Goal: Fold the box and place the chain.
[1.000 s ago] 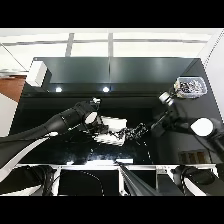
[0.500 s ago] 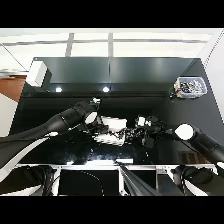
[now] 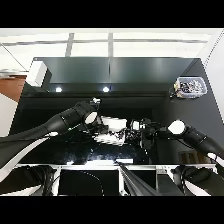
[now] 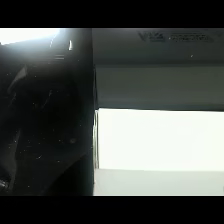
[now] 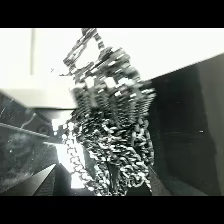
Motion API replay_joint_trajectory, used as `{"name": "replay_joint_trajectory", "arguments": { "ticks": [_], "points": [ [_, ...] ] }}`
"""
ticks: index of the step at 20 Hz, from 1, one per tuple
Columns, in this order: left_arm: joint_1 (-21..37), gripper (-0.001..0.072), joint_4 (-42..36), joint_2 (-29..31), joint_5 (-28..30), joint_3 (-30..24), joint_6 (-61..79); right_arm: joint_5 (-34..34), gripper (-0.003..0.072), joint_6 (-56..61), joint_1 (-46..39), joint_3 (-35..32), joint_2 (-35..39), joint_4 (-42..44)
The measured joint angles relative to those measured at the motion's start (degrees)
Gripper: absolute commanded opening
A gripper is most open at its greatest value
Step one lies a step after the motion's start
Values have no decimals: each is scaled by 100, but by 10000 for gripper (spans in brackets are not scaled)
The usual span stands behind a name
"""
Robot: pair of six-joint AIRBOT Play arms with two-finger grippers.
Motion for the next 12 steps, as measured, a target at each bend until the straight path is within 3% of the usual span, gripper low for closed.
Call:
{"name": "replay_joint_trajectory", "arguments": {
  "ticks": [8,12],
  "points": [
    [0,37,0,0,0,0,0,-131,703,-79,0,13,-197,-31],
    [0,37,0,0,0,0,0,-225,123,-17,0,15,-216,-42]
  ]
}}
